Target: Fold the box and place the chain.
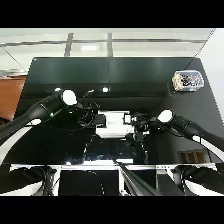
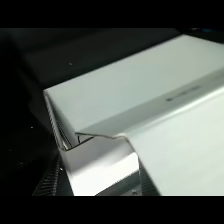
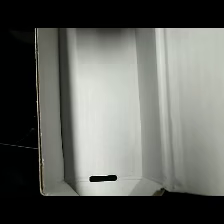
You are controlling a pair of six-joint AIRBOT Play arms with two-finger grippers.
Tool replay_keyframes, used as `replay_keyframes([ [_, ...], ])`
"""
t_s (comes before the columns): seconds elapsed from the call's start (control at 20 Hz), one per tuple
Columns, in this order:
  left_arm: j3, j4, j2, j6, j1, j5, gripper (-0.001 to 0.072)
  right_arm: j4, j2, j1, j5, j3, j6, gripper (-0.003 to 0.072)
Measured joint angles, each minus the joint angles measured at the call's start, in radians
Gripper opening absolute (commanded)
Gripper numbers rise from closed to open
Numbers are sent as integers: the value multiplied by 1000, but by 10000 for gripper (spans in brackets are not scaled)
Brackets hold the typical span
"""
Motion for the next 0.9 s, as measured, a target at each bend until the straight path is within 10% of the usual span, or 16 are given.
replay_keyframes([
  [0.9,31,267,0,-384,-171,61,489,2,0,0,-1,0,1,297],
])
